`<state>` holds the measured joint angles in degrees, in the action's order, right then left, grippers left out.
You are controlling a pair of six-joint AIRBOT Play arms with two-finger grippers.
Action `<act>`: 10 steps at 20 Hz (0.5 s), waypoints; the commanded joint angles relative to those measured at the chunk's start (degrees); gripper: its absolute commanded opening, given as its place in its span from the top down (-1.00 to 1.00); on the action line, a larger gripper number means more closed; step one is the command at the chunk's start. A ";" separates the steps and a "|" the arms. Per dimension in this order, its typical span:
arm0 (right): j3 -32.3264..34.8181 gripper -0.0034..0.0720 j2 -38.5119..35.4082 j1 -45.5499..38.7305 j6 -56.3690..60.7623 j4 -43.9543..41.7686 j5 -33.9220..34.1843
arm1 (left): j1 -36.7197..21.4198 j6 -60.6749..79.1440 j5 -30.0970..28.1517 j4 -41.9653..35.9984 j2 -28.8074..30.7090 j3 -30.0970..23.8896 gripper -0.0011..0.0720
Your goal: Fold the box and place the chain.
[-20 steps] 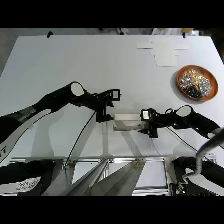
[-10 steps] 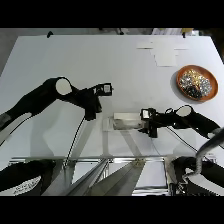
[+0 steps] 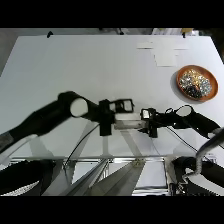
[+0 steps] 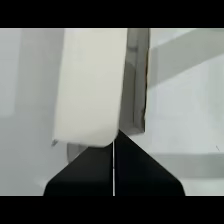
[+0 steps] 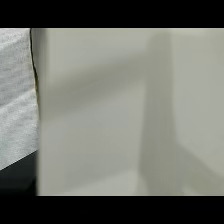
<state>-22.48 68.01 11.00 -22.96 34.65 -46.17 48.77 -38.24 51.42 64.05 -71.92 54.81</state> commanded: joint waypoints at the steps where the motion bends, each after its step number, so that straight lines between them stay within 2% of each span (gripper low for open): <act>1: -0.02 -0.15 -0.04 0.00 -0.02 0.02 0.11 | 5.38 -3.63 -14.60 3.30 -1.99 0.07 0.95; 4: -0.02 -0.15 -0.04 0.00 -0.02 0.02 0.13 | 3.45 -9.25 -27.34 1.66 -3.76 0.07 0.95; 6: -0.02 -0.15 -0.04 0.00 -0.02 0.02 0.13 | 2.38 -13.18 -32.06 0.39 -4.59 0.07 0.95; 10: -0.02 -0.15 -0.04 0.00 -0.02 0.02 0.13 | 1.11 -15.82 -29.90 -0.13 -5.09 0.07 0.95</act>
<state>-22.48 67.99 11.00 -22.76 34.48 -45.82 50.61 -51.07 23.75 64.31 -76.47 54.81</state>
